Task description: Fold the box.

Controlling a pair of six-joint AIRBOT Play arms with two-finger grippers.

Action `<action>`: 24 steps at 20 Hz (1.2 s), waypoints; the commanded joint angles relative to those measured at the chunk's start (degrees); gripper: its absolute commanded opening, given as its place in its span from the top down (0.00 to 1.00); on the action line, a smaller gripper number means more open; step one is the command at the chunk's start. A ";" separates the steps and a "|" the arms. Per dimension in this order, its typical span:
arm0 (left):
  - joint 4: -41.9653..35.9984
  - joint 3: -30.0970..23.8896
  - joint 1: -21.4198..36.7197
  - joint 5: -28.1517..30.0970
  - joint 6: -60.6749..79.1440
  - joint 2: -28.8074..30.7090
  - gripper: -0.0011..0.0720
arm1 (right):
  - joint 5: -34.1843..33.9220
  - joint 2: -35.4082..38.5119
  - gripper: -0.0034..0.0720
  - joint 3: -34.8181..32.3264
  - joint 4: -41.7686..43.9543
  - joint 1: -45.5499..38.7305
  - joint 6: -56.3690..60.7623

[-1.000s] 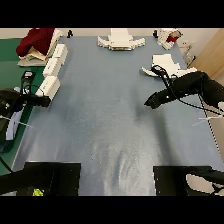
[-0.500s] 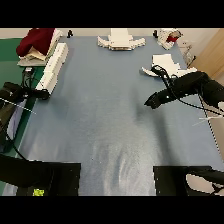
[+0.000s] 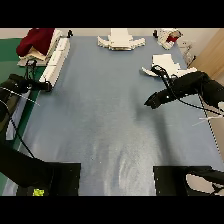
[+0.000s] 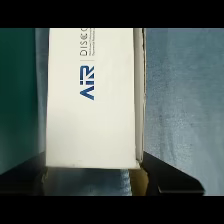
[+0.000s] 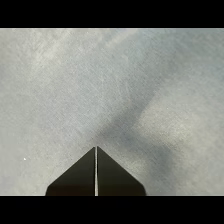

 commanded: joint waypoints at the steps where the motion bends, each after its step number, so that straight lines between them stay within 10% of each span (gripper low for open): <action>1: 0.02 3.04 -0.68 -0.20 -2.58 -2.54 0.35 | -0.02 -0.02 0.93 0.07 0.02 0.07 0.02; 18: -0.02 3.85 -1.07 -1.11 -2.95 -4.13 0.35 | 0.00 -0.02 0.93 0.07 0.02 0.04 0.02; 20: -0.02 3.80 -1.09 -1.14 -2.95 -4.13 0.08 | 0.00 -0.02 0.93 0.07 0.02 0.04 0.02; 24: 0.02 3.82 -1.05 -1.70 -2.95 -4.04 0.05 | 0.00 -0.02 0.93 0.07 0.02 0.07 0.02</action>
